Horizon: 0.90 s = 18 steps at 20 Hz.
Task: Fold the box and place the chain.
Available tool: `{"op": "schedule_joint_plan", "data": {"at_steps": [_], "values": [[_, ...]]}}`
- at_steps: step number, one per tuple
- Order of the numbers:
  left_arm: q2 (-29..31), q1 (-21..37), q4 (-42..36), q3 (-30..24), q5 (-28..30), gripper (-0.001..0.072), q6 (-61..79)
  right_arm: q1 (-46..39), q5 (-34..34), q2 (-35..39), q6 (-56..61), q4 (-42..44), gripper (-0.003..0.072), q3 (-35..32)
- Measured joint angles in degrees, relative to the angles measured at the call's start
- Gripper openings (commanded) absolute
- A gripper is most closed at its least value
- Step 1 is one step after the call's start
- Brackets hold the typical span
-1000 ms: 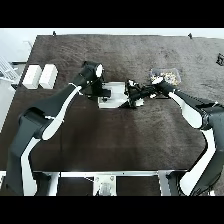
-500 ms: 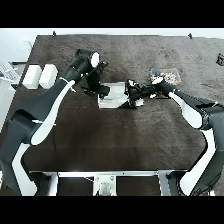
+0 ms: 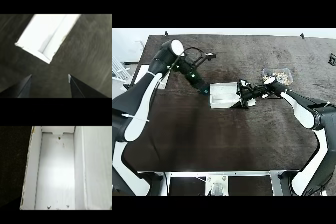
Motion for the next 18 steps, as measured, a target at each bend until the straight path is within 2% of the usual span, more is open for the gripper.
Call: {"op": "schedule_joint_plan", "data": {"at_steps": [2, 4, 12, 18], "values": [[0.0, 2.8, -2.4, -4.1, 1.3, 0.0520, 11.6, 0.0, 0.0, 0.0, 0.0, 0.0, 0.0592, 0.0], [0.1, 4.9, -5.2, -8.2, 4.2, 0.0714, 22.0, 0.0, 0.0, 0.0, 0.0, 0.0, 0.0592, 0.0], [-0.2, 7.5, -18.5, -22.0, 16.0, 0.0716, 60.2, 0.0, 0.0, 0.0, 0.0, 0.0, 0.0591, 0.0], [-0.8, 7.8, -25.7, -26.7, 24.1, 0.0716, 69.8, 0.0, 0.0, 0.0, 0.0, 0.0, 0.0591, 0.0]]}}
